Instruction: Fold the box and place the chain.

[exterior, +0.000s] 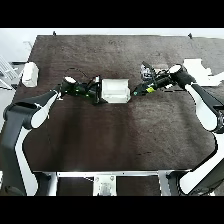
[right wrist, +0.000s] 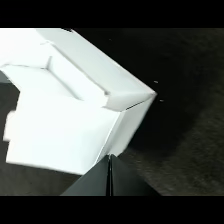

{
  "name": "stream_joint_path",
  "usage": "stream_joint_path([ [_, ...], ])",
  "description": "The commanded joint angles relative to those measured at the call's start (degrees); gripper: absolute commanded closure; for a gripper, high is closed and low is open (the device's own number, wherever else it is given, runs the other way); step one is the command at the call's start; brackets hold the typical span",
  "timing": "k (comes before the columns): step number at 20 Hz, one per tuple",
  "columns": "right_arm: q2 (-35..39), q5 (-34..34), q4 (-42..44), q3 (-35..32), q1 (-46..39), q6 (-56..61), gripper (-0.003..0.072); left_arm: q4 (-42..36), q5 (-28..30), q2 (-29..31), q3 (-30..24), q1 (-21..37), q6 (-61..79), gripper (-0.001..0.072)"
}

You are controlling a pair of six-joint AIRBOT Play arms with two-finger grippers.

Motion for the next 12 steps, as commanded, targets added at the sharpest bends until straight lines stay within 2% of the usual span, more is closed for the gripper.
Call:
stream_joint_path([
  [1,1.33,0.00,0.13,0.04,0.07,0.28,0.0672,0.02,0.00,0.04,0.00,0.04,0.00,0.0299],
  [3,1.33,-0.39,0.04,-0.04,0.44,0.31,0.0665,0.02,0.00,0.04,0.00,0.04,0.00,0.0299],
  [4,1.29,-0.90,0.13,-0.11,0.63,0.35,0.0549,0.02,0.00,0.04,0.00,0.04,0.00,0.0299],
  [5,1.31,-1.29,0.15,-0.07,0.85,0.33,0.0485,0.02,0.02,0.04,0.00,0.04,0.00,0.0299],
  [7,1.31,-2.43,0.22,-0.07,1.42,0.31,0.0474,0.02,0.00,0.04,0.00,0.04,0.00,0.0299],
  [9,1.31,-3.15,0.57,-0.07,2.16,0.31,0.0346,0.02,0.00,0.04,0.00,0.04,0.00,0.0299],
  [12,1.31,-4.00,0.57,-0.07,3.34,0.33,0.0345,0.02,0.00,0.04,0.00,0.04,0.00,0.0299],
])
